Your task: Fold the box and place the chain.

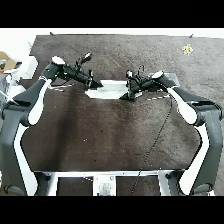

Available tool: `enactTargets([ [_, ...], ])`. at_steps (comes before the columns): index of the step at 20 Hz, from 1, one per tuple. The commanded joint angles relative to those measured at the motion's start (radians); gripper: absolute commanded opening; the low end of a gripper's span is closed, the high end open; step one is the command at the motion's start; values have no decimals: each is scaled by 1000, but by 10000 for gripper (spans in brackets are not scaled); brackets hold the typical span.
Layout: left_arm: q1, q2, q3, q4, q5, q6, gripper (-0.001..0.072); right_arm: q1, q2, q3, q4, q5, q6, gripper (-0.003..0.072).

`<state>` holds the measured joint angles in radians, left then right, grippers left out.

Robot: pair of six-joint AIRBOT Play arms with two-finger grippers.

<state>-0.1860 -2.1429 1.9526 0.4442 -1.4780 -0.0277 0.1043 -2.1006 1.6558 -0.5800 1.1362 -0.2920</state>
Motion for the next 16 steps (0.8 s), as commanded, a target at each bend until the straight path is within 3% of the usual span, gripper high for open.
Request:
enactTargets([
  [1, -26, -1, 0, -5, 43, -9, 12, 0, 0, 0, 0, 1, 0, 385],
  [16, -26, -29, 0, -8, 411, -10, 11, 0, 0, 0, 0, 1, 0, 385],
])
